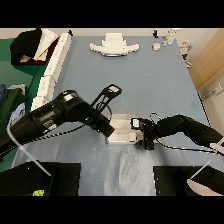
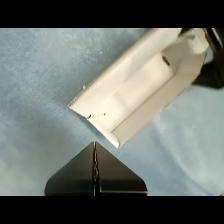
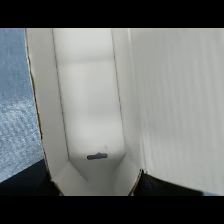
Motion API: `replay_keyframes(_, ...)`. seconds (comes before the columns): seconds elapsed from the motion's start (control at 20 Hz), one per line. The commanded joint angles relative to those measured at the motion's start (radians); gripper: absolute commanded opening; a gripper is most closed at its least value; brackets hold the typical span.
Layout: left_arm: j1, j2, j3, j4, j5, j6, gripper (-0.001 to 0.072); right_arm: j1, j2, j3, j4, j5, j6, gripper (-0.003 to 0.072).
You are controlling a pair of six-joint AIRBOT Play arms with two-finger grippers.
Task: Fold the box.
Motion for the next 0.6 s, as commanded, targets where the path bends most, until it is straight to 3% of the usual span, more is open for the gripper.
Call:
replay_keyframes(0.0, 0.146, 0.143, -0.201, -0.285, 0.098, 0.578, 0.0014, 0.000, -0.001, 0.000, 0.000, 0.000, 0.000, 0.0525)
replay_keyframes(0.05, 0.190, 0.164, -0.243, -0.336, 0.095, 0.706, 0.0067, 0.000, -0.001, 0.000, 0.000, 0.000, 0.000, 0.0525)
replay_keyframes(0.1, 0.231, 0.177, -0.285, -0.381, 0.105, 0.821, 0.0530, 0.000, -0.001, 0.000, 0.000, 0.000, 0.000, 0.0525)
replay_keyframes(0.15, 0.267, 0.179, -0.322, -0.421, 0.124, 0.912, 0.0693, 0.000, -0.001, 0.000, 0.000, 0.000, 0.000, 0.0525)
replay_keyframes(0.3, 0.335, 0.167, -0.406, -0.555, 0.168, 1.184, 0.0693, 0.000, -0.001, 0.000, 0.000, 0.000, 0.000, 0.0525)
replay_keyframes(0.55, 0.333, 0.088, -0.509, -0.839, 0.347, 1.643, 0.0692, 0.000, -0.001, 0.000, 0.000, 0.000, 0.000, 0.0525)
